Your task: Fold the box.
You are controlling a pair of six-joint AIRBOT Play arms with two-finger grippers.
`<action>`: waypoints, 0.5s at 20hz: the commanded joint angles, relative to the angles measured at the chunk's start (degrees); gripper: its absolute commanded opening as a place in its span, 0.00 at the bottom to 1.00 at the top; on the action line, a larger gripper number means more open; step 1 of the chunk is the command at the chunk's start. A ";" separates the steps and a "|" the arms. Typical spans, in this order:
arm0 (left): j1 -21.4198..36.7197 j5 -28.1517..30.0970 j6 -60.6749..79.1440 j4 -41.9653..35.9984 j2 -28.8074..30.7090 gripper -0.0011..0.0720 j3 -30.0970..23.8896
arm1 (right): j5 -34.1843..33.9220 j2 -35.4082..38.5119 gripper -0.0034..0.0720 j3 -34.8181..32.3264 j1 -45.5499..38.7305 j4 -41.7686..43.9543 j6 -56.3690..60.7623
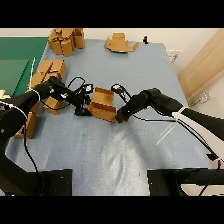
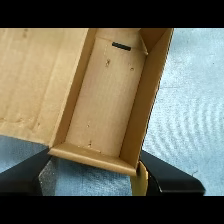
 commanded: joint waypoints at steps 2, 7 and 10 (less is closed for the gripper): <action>0.02 0.02 -0.07 0.00 0.04 0.73 0.02 | 2.14 -3.26 0.05 -0.90 -0.15 -0.66 0.61; 0.02 0.00 -0.07 0.00 0.04 0.73 0.04 | 9.29 -4.81 0.05 -0.90 -0.13 -0.35 3.17; 0.02 0.00 -0.07 0.00 0.04 0.73 0.02 | 13.88 -4.55 0.05 -0.90 -0.15 -0.44 3.67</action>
